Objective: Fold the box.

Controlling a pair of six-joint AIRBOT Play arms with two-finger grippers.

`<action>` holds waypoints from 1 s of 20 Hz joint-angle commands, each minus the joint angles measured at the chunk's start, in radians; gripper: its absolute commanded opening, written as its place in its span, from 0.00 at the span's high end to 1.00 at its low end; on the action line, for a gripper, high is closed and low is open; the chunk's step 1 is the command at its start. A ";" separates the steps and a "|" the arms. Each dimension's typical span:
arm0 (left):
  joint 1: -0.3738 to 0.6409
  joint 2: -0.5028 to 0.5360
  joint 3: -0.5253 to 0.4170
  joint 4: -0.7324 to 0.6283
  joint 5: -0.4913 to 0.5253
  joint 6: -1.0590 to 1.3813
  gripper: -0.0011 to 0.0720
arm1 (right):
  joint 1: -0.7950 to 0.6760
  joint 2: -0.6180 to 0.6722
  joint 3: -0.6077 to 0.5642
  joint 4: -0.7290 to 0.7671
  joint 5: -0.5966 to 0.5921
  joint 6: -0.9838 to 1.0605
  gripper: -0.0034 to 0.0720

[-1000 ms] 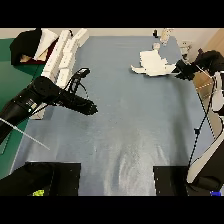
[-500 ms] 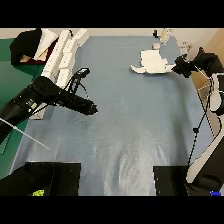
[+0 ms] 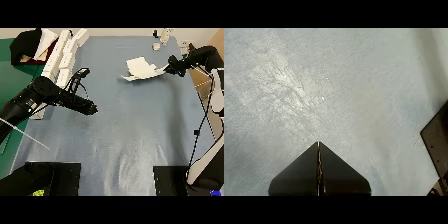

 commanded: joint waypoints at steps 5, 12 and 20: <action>0.000 -0.001 0.000 0.000 0.000 0.000 0.97 | 0.165 0.462 -0.619 -0.042 0.140 0.056 0.96; 0.000 -0.001 0.000 0.000 0.000 0.000 0.97 | 0.380 0.978 -1.304 -0.042 0.338 0.194 0.96; 0.000 -0.001 0.000 0.000 0.000 0.000 0.97 | 0.391 1.051 -1.329 -0.190 0.204 0.242 0.41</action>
